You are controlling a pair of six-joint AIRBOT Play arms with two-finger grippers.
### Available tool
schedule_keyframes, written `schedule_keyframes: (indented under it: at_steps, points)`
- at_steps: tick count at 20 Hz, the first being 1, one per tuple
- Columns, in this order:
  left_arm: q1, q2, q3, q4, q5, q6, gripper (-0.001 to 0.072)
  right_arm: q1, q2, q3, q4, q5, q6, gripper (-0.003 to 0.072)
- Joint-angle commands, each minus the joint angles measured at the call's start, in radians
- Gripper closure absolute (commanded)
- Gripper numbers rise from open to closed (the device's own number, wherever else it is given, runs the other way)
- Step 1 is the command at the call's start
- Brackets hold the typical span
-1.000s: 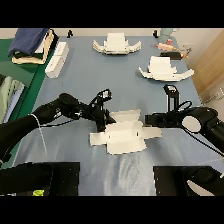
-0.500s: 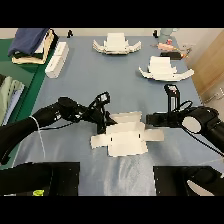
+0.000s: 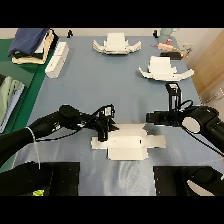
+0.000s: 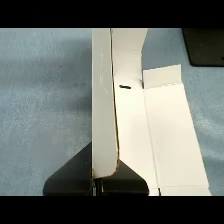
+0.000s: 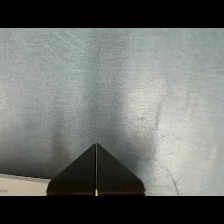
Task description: Fold the box.
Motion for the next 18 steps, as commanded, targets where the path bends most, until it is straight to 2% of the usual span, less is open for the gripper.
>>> schedule_keyframes:
  at_steps: [1,7,13,16,18]
  points:
    - [-0.02,-0.01,-0.013,0.0,0.036,0.013,0.0697,0.0,0.001,0.0,-0.006,-0.01,0.003,0.0686]
    - [-0.021,-0.005,-0.012,0.0,0.051,0.013,0.0696,0.0,0.001,0.0,-0.006,-0.01,0.003,0.0685]
    - [-0.022,0.09,-0.006,-0.01,0.062,0.148,0.0698,0.0,0.001,0.001,-0.041,-0.029,0.023,0.0686]
    - [-0.022,0.099,-0.011,-0.014,0.169,0.16,0.0699,0.0,0.001,0.001,-0.059,-0.043,0.045,0.0686]
    - [-0.023,0.099,-0.015,-0.074,0.174,0.242,0.0699,0.0,0.001,0.001,-0.061,-0.047,0.046,0.0686]
